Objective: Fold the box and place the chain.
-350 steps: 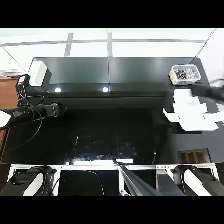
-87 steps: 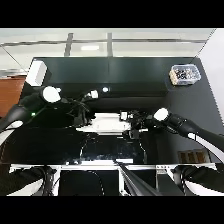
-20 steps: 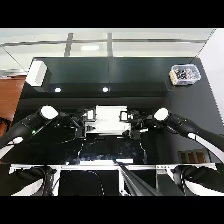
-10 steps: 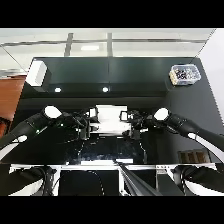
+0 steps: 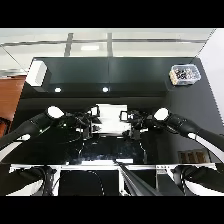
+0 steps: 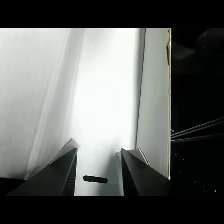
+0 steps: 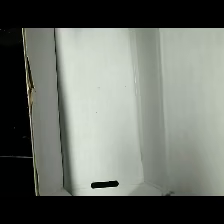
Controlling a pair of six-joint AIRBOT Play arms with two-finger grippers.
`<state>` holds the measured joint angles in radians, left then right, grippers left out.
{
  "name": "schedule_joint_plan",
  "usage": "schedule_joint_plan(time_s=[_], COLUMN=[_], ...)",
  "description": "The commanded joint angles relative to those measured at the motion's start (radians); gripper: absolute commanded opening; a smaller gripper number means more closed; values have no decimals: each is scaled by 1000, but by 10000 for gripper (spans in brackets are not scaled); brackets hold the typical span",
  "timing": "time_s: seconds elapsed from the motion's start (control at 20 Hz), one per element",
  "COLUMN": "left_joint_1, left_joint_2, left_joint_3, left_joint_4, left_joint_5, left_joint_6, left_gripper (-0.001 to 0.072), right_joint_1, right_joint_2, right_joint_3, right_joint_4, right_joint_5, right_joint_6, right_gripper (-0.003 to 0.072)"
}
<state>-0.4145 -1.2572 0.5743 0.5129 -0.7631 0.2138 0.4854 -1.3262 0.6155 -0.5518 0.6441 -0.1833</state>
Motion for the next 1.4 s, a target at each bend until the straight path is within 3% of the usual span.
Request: schedule_joint_plan(time_s=[0.0,0.05,0.1,0.15,0.2,0.25,0.3,0.4,0.5,0.7,0.85,0.95,1.1,1.2,1.35], left_joint_1=[-1,-1,-1,-1,-1,0,2,12,47,209,411,562,741,759,666], left_joint_2=[-1,-1,-1,-1,-1,-1,0,11,56,192,220,187,60,-40,-150], left_joint_3=[0,0,0,0,0,0,1,10,38,77,75,58,22,13,12], left_joint_4=[2,2,2,2,2,2,2,32,158,438,503,481,286,213,190], left_joint_5=[4,9,9,8,7,5,1,-16,-72,-148,-154,-213,-414,-461,-456], left_joint_6=[0,0,0,0,0,-1,-10,-69,-191,-546,-1038,-1269,-1297,-1263,-1250], left_gripper=[349,306,206,244,415,459,454,182,28,28,28,29,29,28,28], right_joint_1=[1,1,1,1,1,1,1,1,1,1,1,1,1,1,1], right_joint_2=[0,0,0,0,0,0,0,0,0,0,0,0,0,0,0], right_joint_3=[0,0,0,0,0,0,0,0,0,0,0,0,0,0,0], right_joint_4=[0,0,0,0,0,0,0,0,0,0,0,0,0,0,0], right_joint_5=[0,0,0,0,0,0,0,0,0,0,0,0,0,0,0], right_joint_6=[0,0,0,0,0,0,0,0,0,0,0,0,0,0,0], right_gripper=[181,181,181,181,181,181,181,181,181,181,181,181,181,181,181])
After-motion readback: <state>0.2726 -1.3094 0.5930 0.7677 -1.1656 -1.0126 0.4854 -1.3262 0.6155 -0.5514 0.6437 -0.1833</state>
